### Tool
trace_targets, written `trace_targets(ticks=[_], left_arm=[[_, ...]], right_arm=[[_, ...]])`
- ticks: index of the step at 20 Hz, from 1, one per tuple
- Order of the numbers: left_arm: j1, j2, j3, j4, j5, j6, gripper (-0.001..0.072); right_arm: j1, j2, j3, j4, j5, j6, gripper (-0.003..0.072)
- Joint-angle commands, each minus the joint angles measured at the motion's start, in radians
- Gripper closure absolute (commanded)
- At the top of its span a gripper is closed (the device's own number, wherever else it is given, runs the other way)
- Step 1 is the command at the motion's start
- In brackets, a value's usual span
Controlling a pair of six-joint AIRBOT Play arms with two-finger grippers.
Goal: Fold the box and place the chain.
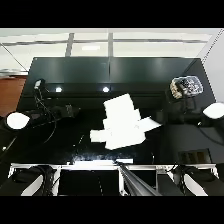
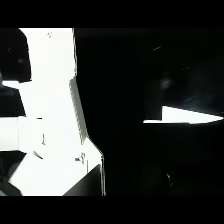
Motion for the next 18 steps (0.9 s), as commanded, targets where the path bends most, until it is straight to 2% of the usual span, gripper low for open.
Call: trace_targets(ticks=[1,3,5,6,12,14,17,18], left_arm=[[0.018,-0.126,0.002,-0.099,-0.086,0.035,0.0002],[0.061,-0.23,0.007,-0.206,-0.183,0.156,0.0003],[0.1,-0.347,0.008,-0.379,-0.374,0.448,0.0003],[0.101,-0.396,0.008,-0.437,-0.435,0.544,0.0003],[0.056,-0.581,0.008,-0.755,-0.494,0.936,0.0003],[0.026,-0.619,0.014,-0.774,-0.552,1.056,0.0003],[-0.011,-0.66,0.053,-0.668,-0.59,1.106,0.0011],[-0.015,-0.665,0.068,-0.639,-0.593,1.113,0.0039]], right_arm=[[0.208,0.133,-0.13,-0.011,-0.163,0.024,0.0665],[0.282,0.146,-0.149,-0.029,-0.221,0.022,0.0665],[0.329,0.146,-0.149,-0.032,-0.282,0.024,0.0665],[0.338,0.146,-0.149,-0.021,-0.3,0.024,0.0665],[0.34,0.146,-0.149,0.018,-0.291,0.024,0.0665],[0.34,0.146,-0.149,0.018,-0.289,0.024,0.0665],[0.34,0.146,-0.149,0.018,-0.291,0.024,0.0665],[0.34,0.146,-0.149,0.017,-0.291,0.024,0.0665]])
